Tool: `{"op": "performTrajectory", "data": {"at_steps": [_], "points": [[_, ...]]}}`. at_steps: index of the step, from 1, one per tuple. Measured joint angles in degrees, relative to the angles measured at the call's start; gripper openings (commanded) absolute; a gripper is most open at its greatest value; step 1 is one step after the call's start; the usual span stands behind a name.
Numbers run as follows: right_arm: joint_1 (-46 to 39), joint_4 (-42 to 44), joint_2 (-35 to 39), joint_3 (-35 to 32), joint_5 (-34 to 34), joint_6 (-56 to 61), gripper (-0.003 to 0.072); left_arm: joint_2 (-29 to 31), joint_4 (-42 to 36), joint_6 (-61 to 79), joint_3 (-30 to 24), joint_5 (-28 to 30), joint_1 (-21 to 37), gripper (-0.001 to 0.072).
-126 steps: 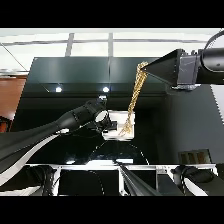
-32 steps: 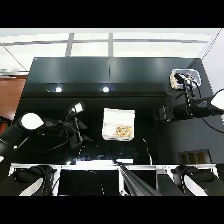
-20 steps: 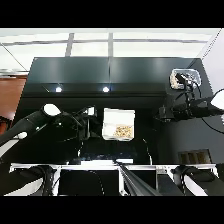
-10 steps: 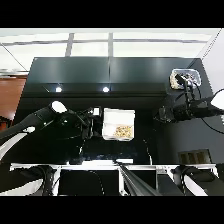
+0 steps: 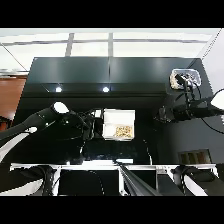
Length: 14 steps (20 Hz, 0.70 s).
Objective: Fold the box and place the chain.
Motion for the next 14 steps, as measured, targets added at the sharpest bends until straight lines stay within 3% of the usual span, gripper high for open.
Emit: {"op": "performTrajectory", "data": {"at_steps": [10,14], "points": [[0.0,-0.13,0.0,0.0,-0.09,-0.02,0.0277,-0.13,-0.57,-0.17,0.0,0.96,-1.36,0.0715],[0.0,-0.17,0.0,0.0,-0.44,-0.02,0.024,-0.31,-0.74,-0.22,0.0,1.4,-1.95,0.0715]]}}
